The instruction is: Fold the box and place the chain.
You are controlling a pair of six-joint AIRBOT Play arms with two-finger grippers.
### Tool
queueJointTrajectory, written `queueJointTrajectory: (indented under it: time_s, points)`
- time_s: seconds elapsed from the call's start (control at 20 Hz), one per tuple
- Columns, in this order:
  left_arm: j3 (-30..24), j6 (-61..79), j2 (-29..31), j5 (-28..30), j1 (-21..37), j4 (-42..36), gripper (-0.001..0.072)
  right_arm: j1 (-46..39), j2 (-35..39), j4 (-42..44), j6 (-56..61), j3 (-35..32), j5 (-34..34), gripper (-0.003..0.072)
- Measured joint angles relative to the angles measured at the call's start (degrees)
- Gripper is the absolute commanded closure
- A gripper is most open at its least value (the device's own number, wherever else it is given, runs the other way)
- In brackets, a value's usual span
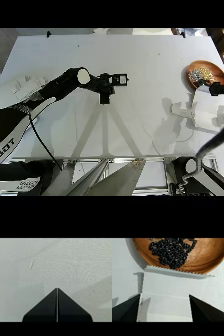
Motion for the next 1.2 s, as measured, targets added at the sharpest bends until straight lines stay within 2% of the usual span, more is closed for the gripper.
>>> queueJointTrajectory:
  time_s: [0.35, 0.65, 0.85, 1.05, 1.2]
  points:
    - [0.0, 0.0, 0.0, 0.0, 0.0, 0.0, 0.0695, 0.0, -0.1, -3.3, -1.1, 0.0, 1.5, 0.0031]
    - [0.0, 0.0, 0.0, 0.0, 0.0, 0.0, 0.0695, 0.0, -0.1, -3.0, -1.2, 0.0, 5.6, 0.0031]
    - [0.0, 0.0, 0.0, 0.0, 0.0, 0.0, 0.0695, 0.0, -0.1, -10.1, 2.0, 0.0, 8.6, 0.0031]
    - [0.0, 0.0, 0.0, 0.0, 0.0, 0.0, 0.0695, -0.1, -0.1, -20.5, 10.2, 0.0, 9.0, 0.0032]
    - [0.0, 0.0, 0.0, 0.0, 0.0, 0.0, 0.0695, -1.6, -0.5, -24.5, 13.4, 0.0, 9.2, 0.0032]
